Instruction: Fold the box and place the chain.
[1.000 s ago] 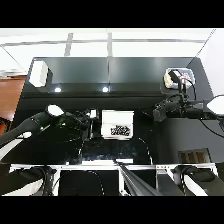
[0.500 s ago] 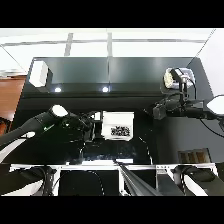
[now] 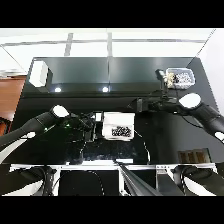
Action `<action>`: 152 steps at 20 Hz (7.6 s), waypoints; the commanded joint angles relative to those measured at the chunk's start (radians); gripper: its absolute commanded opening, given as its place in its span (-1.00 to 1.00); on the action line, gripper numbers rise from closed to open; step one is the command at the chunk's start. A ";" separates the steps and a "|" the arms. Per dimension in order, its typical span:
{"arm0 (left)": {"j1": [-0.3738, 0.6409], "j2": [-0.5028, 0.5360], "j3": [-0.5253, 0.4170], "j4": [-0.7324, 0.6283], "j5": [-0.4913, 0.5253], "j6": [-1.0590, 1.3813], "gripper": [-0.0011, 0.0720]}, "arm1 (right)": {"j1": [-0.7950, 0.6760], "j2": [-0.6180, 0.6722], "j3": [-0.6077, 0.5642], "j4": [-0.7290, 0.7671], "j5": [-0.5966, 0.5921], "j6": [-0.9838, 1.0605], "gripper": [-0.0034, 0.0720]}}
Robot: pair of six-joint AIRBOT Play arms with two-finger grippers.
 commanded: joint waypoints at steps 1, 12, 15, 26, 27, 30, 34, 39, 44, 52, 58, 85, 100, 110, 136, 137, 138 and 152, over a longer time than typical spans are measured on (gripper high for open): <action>-0.001 -0.001 0.000 0.000 0.009 -0.003 0.10 | 0.043 -0.042 0.022 0.016 0.162 -0.254 0.89; -0.001 -0.001 0.000 0.000 0.009 -0.003 0.10 | 0.066 -0.041 0.063 -0.112 0.406 -0.596 0.89; -0.001 -0.001 0.000 0.001 0.010 -0.003 0.10 | 0.130 -0.042 0.054 -0.155 0.342 -0.639 0.89; -0.001 -0.001 0.000 0.000 0.010 -0.003 0.10 | 0.200 -0.042 0.050 -0.230 0.254 -0.646 0.30; -0.001 -0.001 0.000 0.001 0.009 -0.003 0.10 | 0.200 -0.042 0.050 -0.230 0.256 -0.646 0.28; -0.001 -0.001 0.000 0.001 0.009 -0.003 0.10 | 0.201 -0.042 0.050 -0.233 0.260 -0.645 -0.13; -0.001 -0.001 0.000 0.000 0.010 -0.003 0.10 | 0.201 -0.042 0.048 -0.236 0.264 -0.645 -0.13; -0.001 -0.001 0.000 0.000 0.010 -0.003 0.10 | 0.207 -0.042 0.035 -0.256 0.272 -0.645 -0.12; -0.001 -0.001 0.000 0.000 0.010 -0.003 0.10 | 0.207 -0.042 0.034 -0.268 0.282 -0.645 -0.09; -0.001 -0.001 0.000 0.000 0.010 -0.003 0.10 | 0.207 -0.042 0.034 -0.268 0.283 -0.645 0.16; -0.001 -0.001 0.000 0.000 0.009 -0.003 0.10 | 0.207 -0.042 0.018 -0.270 0.288 -0.645 0.16; -0.001 -0.001 0.000 0.000 0.014 -0.007 0.10 | 0.074 0.151 -0.070 -0.066 0.365 -0.048 -0.87; -0.001 -0.001 0.000 0.000 0.013 -0.007 0.10 | 0.146 -0.041 -0.209 0.195 0.075 0.142 -0.87; -0.001 -0.001 0.000 0.000 0.014 -0.007 0.10 | 0.146 -0.059 -0.211 0.152 0.066 0.145 -0.87; -0.187 -0.007 0.214 -0.148 0.065 -0.240 0.99 | -0.377 0.288 -0.073 -0.266 0.273 0.140 -0.87; -0.197 -0.037 0.227 -0.148 0.066 -0.240 0.99 | -0.377 0.288 -0.073 -0.267 0.271 0.138 -0.86; -0.203 -0.065 0.235 -0.154 0.066 -0.240 0.99 | -0.377 0.288 -0.073 -0.267 0.270 0.135 -0.86; -0.207 -0.120 0.236 -0.158 0.096 -0.266 0.98 | -0.377 0.288 -0.073 -0.267 0.270 0.098 -0.86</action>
